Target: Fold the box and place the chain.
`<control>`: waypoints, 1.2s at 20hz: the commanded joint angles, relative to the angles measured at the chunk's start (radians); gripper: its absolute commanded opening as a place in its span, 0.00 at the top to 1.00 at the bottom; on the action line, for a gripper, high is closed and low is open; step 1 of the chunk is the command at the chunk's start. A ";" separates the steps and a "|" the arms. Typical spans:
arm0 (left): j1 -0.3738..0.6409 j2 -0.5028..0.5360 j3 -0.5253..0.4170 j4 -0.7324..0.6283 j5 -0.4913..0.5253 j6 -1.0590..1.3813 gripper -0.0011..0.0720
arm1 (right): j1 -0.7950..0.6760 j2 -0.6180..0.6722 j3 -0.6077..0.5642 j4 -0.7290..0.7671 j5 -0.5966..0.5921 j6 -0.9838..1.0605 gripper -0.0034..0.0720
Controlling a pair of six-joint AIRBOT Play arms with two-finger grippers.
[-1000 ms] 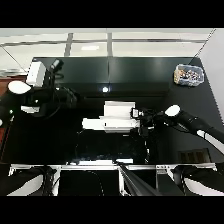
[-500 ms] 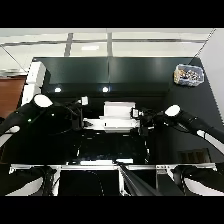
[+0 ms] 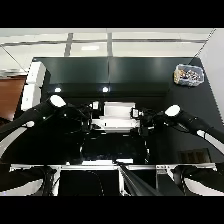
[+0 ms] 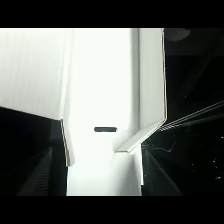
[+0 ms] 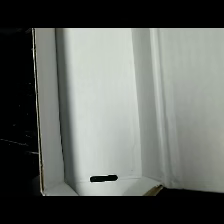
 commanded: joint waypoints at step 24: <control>-0.082 -0.049 0.008 -0.226 0.052 0.028 0.76 | 0.001 0.000 0.000 0.000 0.000 0.000 0.57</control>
